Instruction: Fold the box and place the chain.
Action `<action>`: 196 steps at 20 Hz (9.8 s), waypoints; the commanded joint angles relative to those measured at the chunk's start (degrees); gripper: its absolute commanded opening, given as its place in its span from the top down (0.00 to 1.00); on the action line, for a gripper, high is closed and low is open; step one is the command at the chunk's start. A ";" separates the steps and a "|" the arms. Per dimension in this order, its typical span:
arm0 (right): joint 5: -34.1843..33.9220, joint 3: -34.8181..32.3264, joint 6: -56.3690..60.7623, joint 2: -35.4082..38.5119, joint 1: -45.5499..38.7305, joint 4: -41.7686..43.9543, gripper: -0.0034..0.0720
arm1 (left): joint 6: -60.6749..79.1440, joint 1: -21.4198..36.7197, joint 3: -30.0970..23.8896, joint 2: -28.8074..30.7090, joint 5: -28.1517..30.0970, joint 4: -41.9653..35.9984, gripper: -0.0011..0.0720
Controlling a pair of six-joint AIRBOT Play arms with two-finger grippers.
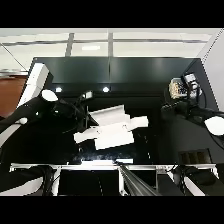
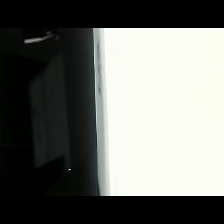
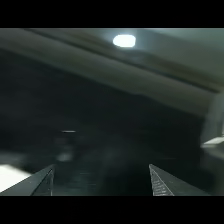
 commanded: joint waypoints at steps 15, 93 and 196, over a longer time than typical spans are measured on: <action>6.64 -8.20 -27.12 -0.17 9.46 10.21 0.03 | 2.99 -12.50 -14.88 7.32 27.02 1.73 0.94; -9.40 -7.98 -59.69 -12.87 25.18 33.73 0.03 | 1.44 -10.05 -9.42 3.15 17.70 8.94 0.94; -5.35 -8.83 -80.52 -26.12 24.57 48.33 0.26 | -29.24 1.40 -13.81 19.34 -5.05 -5.66 0.95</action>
